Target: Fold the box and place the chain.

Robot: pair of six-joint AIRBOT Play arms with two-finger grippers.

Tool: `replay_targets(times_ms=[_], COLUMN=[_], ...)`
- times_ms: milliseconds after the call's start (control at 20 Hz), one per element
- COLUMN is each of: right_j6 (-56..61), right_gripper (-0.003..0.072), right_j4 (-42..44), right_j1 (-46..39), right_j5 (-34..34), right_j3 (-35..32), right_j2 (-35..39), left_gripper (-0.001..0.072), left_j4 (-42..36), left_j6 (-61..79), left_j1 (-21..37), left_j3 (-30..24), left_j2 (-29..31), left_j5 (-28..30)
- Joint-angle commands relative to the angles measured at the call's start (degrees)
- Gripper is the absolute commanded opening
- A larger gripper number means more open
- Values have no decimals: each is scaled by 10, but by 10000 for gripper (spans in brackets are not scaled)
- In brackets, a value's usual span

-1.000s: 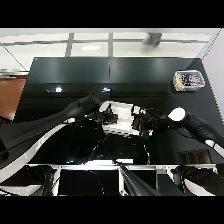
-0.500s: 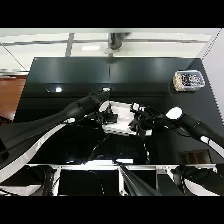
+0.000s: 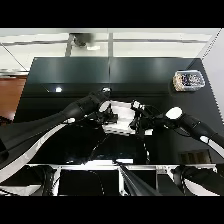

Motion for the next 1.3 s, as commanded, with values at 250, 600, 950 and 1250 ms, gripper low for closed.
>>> replay_targets(times_ms=[250,600,950,1250], right_j6=[439,640,634,523], right_gripper=[15,15,15,16], right_j4=[-274,-267,-128,73], right_j1=[-174,-362,-238,-160], right_j5=[153,170,114,69], right_j3=[74,10,-113,-107], right_j2=[102,138,96,44], left_gripper=[28,28,28,28], left_j4=[-2,-2,-2,-2], left_j6=[0,0,0,0], left_j1=[0,0,0,0], left_j3=[1,1,1,1], left_j2=[0,0,0,0], left_j5=[-3,-3,-3,-3])
